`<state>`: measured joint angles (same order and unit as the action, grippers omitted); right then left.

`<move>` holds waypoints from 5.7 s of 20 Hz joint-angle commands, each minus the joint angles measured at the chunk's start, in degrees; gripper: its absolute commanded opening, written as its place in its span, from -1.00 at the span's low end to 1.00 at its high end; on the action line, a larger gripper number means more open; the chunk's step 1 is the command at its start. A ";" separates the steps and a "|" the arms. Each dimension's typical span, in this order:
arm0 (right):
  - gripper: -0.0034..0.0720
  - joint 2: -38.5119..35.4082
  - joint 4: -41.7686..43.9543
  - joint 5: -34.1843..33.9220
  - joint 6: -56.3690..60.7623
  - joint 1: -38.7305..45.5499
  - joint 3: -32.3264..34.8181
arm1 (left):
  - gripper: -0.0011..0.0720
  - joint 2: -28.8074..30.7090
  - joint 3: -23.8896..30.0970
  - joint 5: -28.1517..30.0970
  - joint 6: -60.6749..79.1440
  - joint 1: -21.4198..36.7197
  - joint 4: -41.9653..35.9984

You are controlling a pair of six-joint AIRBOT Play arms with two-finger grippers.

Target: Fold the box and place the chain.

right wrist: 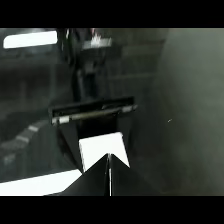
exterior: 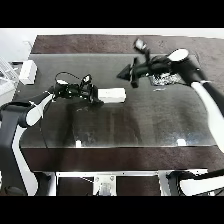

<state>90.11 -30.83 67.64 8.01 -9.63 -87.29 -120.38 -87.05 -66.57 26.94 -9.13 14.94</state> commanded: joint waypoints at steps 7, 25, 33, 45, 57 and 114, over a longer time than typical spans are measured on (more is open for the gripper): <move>-0.91 -22.38 -9.27 -13.97 23.26 6.95 18.78 | 0.46 0.00 -0.02 0.00 0.07 0.00 -0.22; -0.90 -38.64 -12.26 -31.69 26.14 13.29 49.44 | -0.92 3.30 -7.39 -7.69 -14.51 5.77 -10.93; -0.90 -38.62 -12.26 -31.69 27.82 13.29 49.44 | -0.92 18.73 -7.32 10.05 -19.93 19.58 -9.90; -0.90 -38.58 -12.26 -31.76 27.80 13.29 49.44 | -0.93 19.98 7.72 55.69 -36.41 25.83 0.42; -0.90 -38.58 -9.18 -32.15 27.80 13.22 49.46 | -0.93 16.65 10.16 55.06 -34.97 25.81 -0.42; -0.90 -82.88 -6.71 -44.94 27.82 13.29 85.44 | -0.92 72.94 79.69 32.50 31.63 10.43 -61.18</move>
<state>11.49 -37.52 22.98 35.20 3.62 -5.80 -47.68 -10.70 -32.49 53.10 1.30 -40.73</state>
